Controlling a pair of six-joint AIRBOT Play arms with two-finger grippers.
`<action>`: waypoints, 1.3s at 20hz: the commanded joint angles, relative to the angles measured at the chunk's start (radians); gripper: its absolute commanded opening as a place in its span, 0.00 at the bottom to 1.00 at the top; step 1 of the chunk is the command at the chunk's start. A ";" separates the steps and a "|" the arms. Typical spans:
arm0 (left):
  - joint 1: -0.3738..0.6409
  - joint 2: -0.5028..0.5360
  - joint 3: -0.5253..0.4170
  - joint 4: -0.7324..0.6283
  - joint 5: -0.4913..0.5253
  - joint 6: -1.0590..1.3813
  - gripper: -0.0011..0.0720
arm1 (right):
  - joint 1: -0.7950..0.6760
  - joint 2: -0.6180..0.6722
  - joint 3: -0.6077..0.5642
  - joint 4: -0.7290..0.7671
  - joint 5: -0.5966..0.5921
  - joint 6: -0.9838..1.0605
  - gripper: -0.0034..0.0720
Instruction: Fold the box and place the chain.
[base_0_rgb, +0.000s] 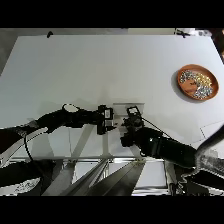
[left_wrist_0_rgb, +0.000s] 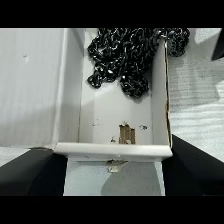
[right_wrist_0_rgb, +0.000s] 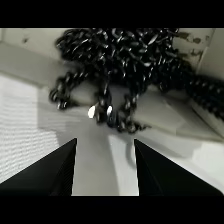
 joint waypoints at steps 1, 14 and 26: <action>0.001 0.000 0.000 0.000 0.000 0.000 0.55 | 0.001 -0.038 -0.001 -0.053 -0.032 0.046 0.53; 0.001 0.000 0.000 0.000 0.000 0.000 0.55 | 0.001 0.095 0.008 -0.113 0.116 0.062 0.52; 0.000 0.000 0.000 0.000 -0.006 0.000 0.55 | -0.002 0.019 0.008 -0.128 0.012 0.067 0.52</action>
